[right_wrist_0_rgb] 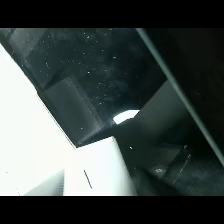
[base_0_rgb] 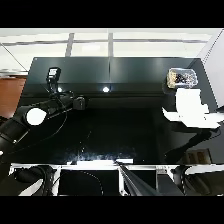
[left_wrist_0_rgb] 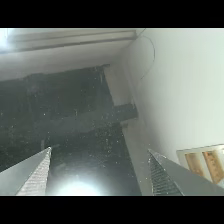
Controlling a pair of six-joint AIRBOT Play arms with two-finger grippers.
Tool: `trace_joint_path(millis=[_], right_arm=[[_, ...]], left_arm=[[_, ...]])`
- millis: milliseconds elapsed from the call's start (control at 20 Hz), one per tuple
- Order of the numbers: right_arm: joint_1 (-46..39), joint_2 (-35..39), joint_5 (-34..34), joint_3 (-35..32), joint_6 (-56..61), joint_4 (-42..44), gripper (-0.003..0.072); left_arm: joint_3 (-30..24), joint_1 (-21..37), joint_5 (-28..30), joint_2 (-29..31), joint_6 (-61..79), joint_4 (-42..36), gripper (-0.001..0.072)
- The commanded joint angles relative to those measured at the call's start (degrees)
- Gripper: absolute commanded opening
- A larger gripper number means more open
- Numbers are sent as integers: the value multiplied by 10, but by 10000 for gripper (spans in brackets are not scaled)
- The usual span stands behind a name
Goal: Fold the box and place the chain.
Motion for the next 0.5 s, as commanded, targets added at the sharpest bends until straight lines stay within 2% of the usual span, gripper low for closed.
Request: trace_joint_path(millis=[0,50,150,300,450], right_arm=[[3,-11,17,2,-54,25,172],[3,-11,35,2,-78,48,52],[3,-9,60,1,-92,91,52],[11,23,58,-17,-75,102,51],[20,89,40,-87,-77,108,49]], left_arm=[[0,0,2,0,0,-1,708],[0,0,2,0,0,0,707],[0,0,5,0,0,0,707],[0,0,16,0,0,-1,706],[0,0,53,0,0,-1,705]])
